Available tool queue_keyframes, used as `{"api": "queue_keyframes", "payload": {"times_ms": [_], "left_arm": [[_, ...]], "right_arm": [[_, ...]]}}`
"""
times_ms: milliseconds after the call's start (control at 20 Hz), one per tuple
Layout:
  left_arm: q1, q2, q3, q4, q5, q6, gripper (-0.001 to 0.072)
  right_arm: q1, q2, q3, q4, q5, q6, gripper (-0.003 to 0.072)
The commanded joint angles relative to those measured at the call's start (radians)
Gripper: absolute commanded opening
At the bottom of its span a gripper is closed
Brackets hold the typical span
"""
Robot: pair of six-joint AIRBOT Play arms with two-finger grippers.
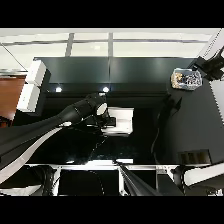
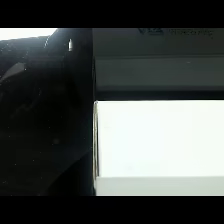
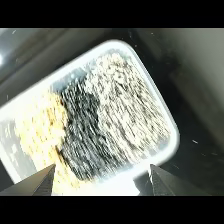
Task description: Fold the box and place the chain.
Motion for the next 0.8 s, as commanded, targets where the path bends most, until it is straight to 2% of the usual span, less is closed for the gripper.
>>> {"api": "queue_keyframes", "payload": {"times_ms": [0, 200, 700, 750], "left_arm": [[0.0, 0.0, 0.0, 0.0, 0.0, 0.0, 0.0027], [0.0, 0.0, 0.0, 0.0, 0.0, 0.0, 0.0026], [0.0, 0.0, 0.0, 0.0, 0.002, 0.0, 0.0027], [0.0, 0.0, 0.0, 0.0, 0.002, 0.0, 0.0027]], "right_arm": [[-0.011, -0.221, 0.273, 0.013, 0.17, 0.077, 0.0716], [-0.011, -0.301, 0.32, -0.033, 0.173, 0.057, 0.0715], [-0.011, -0.344, 0.32, -0.07, 0.17, 0.054, 0.0715], [-0.011, -0.348, 0.32, -0.064, 0.175, 0.054, 0.0699]]}}
